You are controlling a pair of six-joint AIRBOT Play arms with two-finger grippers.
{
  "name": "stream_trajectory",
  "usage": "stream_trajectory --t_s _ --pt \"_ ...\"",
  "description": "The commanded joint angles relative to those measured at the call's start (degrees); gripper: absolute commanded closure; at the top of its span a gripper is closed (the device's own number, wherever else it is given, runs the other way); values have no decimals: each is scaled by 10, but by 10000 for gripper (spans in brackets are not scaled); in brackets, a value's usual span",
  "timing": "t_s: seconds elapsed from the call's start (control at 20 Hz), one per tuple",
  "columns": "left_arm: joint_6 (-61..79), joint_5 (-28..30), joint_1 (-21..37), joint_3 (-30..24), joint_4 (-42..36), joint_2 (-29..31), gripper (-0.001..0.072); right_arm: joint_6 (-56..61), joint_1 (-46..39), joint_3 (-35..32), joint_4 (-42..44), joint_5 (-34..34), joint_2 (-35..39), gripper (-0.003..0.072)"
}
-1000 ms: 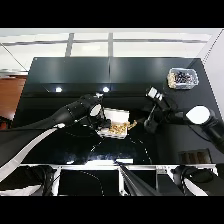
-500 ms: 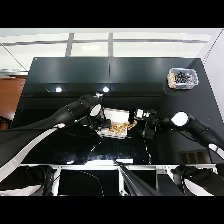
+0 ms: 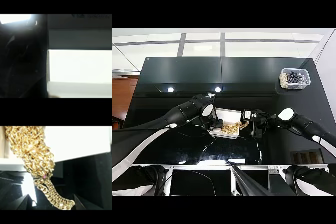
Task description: Fold the box and place the chain.
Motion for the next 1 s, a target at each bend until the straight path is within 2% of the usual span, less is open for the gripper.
stream_trajectory --t_s 0.0,0.05,0.1,0.15,0.2,0.3,0.35,0.4,0.65,0.8,0.95 --pt "0 0 0 0 0 0 677 -3 1 1 12 0 -7 -19" --pt "0 0 0 0 0 0 678 2 1 1 12 0 -7 -17" --pt "0 0 0 0 0 0 678 8 1 1 12 1 -7 140" --pt "0 0 0 0 0 0 677 9 1 1 12 4 -7 336" --pt "0 0 0 0 0 0 678 10 1 1 11 7 -7 373" --pt "0 0 0 0 0 0 677 10 1 1 2 7 -7 377" --pt "0 0 0 0 0 0 677 10 0 1 -1 7 -7 537" --pt "0 0 0 0 0 0 677 14 1 1 0 4 -7 619" --pt "0 1 0 0 0 0 677 126 0 4 -31 5 38 638" --pt "0 0 0 0 0 0 677 233 0 5 -66 18 108 639" --pt "0 0 0 0 0 0 678 301 1 27 -68 66 189 639"
